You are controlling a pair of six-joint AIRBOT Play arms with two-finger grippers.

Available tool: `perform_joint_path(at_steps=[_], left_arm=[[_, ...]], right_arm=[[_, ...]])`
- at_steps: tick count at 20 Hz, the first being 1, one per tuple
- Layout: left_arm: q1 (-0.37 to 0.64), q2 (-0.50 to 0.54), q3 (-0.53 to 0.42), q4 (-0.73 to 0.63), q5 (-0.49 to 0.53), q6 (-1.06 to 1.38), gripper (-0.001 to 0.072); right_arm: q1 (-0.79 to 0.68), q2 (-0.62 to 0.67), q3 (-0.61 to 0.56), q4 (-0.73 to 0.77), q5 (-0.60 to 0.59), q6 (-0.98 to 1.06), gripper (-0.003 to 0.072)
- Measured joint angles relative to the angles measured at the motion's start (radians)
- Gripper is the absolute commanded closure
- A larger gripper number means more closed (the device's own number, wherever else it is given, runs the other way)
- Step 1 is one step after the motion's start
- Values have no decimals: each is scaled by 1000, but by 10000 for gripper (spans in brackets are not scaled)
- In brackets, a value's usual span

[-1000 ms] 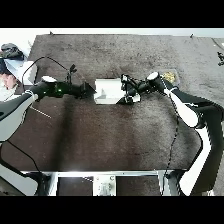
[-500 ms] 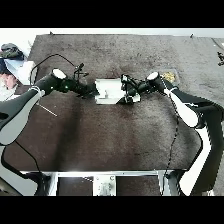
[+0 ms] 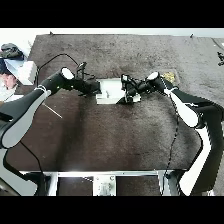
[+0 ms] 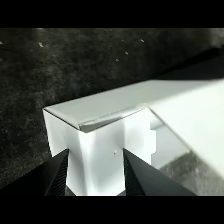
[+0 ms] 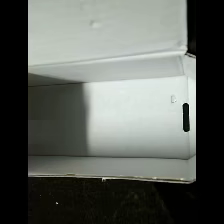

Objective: Fold the box and place the chain.

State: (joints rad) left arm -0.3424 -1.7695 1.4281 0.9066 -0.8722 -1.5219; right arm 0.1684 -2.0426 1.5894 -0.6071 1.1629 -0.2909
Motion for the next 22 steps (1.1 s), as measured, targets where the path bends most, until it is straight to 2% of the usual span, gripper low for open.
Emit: perform_joint_path(at_steps=[6, 13, 19, 20, 21, 22], left_arm=[[-48, -34, 57, 176, -6, -201, 344], [-126, -170, 295, 455, -229, -432, 363], [-153, -222, 379, 627, -308, -564, 373], [-156, -224, 383, 641, -312, -574, 500], [-158, -226, 386, 648, -314, -583, 556], [-158, -228, 388, 658, -315, -593, 556]], right_arm=[[0, 0, 0, 0, 0, -1, 248], [1, 0, 0, 2, 1, -2, 248], [1, 0, 0, 2, 0, -1, 248], [1, 0, 0, 2, 0, -1, 248], [2, 0, 0, 3, 0, -1, 247], [3, 0, 0, 5, 0, -1, 248]])
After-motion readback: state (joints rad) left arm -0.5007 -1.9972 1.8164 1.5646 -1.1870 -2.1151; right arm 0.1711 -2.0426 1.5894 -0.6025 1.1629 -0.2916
